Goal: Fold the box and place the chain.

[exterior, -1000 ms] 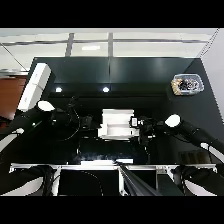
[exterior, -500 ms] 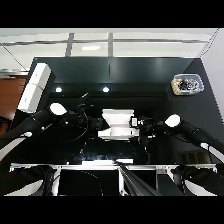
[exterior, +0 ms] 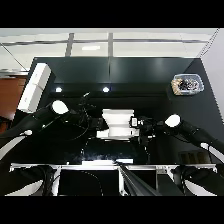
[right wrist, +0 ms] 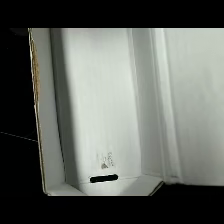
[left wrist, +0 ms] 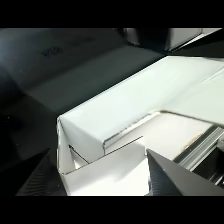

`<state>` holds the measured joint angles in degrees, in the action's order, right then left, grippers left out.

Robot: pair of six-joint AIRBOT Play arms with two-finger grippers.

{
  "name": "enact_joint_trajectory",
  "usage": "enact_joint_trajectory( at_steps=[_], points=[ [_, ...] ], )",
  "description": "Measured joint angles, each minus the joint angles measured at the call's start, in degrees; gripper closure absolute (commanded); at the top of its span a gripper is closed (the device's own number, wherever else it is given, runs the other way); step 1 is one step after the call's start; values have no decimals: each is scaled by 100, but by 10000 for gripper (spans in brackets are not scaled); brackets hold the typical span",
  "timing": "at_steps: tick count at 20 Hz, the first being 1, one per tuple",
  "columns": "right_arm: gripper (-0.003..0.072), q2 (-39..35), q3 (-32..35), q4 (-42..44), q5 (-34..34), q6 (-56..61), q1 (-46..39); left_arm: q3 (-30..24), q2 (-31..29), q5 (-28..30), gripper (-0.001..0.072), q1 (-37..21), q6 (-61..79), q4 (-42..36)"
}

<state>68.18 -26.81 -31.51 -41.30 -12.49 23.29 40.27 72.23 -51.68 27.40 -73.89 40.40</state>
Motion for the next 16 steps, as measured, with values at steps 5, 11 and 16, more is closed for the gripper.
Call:
enact_joint_trajectory(
  at_steps=[5, 11, 16],
  points=[
    [260, 0, 0, 2, 0, 2, 0, 181, 0, -136, 3, 4, -116, 166],
    [260, 0, 0, 2, 2, 2, 0, 299, 0, -348, 3, 4, -155, 170],
    [260, 0, 0, 2, 2, 2, 0, 481, 0, -684, 4, 4, -155, 155]
  ],
)
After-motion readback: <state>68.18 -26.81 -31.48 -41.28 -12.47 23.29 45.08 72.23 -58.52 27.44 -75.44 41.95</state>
